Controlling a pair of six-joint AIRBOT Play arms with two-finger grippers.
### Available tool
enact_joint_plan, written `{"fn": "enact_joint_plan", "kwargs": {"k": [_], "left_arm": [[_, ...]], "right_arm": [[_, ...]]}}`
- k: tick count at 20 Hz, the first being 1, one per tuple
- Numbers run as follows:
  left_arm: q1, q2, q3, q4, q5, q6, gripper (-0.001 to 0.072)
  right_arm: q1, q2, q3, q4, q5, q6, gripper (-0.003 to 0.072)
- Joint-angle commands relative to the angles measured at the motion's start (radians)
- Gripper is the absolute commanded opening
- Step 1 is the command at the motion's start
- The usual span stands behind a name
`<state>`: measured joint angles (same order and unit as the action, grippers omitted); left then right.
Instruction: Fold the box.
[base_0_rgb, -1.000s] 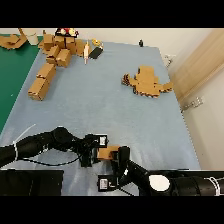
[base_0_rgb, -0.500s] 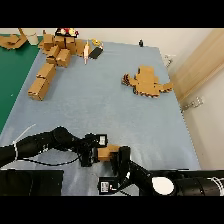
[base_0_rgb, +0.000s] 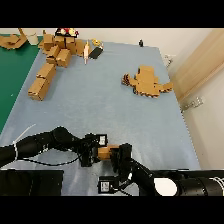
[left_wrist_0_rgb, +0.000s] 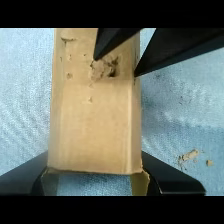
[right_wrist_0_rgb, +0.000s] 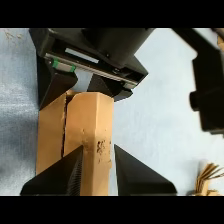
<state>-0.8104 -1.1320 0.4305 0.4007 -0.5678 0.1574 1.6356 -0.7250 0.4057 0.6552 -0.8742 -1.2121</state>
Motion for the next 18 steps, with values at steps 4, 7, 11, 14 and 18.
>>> {"fn": "enact_joint_plan", "kwargs": {"k": [4, 7, 11, 14, 18], "left_arm": [[0.000, 0.001, 0.001, 0.000, 0.000, 0.000, 0.0512], [0.000, 0.001, 0.001, 0.000, 0.000, 0.000, 0.0512], [0.000, 0.001, 0.001, 0.000, 0.000, 0.000, 0.0512], [0.000, 0.001, 0.001, 0.000, 0.000, 0.000, 0.0512], [0.000, 0.001, 0.001, 0.000, 0.000, 0.000, 0.0512]], "right_arm": [[0.000, 0.003, 0.008, -0.012, -0.014, 0.000, 0.0146], [0.000, 0.003, 0.006, -0.003, -0.021, 0.000, 0.0138], [0.000, -0.005, 0.006, 0.056, -0.006, 0.000, 0.0076], [0.000, -0.023, 0.002, 0.079, 0.020, 0.001, 0.0077], [0.000, -0.045, 0.002, 0.086, 0.032, 0.001, 0.0076]]}}
